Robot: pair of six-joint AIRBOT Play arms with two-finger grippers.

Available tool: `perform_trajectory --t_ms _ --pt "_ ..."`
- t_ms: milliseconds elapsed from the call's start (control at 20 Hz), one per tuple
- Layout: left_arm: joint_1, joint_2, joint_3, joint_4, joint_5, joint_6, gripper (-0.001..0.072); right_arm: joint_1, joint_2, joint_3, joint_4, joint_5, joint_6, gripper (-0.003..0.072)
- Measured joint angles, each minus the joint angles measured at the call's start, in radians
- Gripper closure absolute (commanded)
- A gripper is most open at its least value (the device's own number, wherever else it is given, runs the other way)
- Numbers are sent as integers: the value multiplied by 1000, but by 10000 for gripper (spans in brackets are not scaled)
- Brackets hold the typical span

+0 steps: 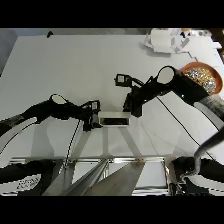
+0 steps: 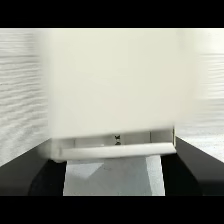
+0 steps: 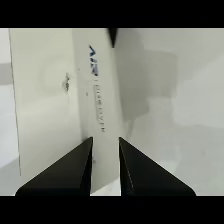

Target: Fold the box and place the chain.

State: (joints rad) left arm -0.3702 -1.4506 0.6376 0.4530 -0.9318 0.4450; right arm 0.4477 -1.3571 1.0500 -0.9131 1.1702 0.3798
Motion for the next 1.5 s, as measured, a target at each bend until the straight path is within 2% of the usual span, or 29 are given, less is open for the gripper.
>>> perform_trajectory --t_ms 50,100,150,450,650,1000,1150,1500 --pt "0 0 0 0 0 0 499 13 14 -16 -2 -1 -11 472" --pt "0 0 0 0 0 0 499 26 31 -36 -6 -6 -21 402" --pt "0 0 0 0 0 0 499 37 47 -56 -10 -18 -28 373" --pt "0 0 0 0 0 0 499 93 109 -154 -31 -121 -44 362" --pt "0 0 0 0 0 0 499 107 118 -169 -34 -188 -44 364" --pt "0 0 0 0 0 0 499 132 133 -180 -13 -171 -40 366" --pt "0 0 0 0 0 0 499 146 134 -183 -56 -195 -16 368" --pt "0 0 0 0 0 -1 499 162 135 -183 -173 -235 51 460"
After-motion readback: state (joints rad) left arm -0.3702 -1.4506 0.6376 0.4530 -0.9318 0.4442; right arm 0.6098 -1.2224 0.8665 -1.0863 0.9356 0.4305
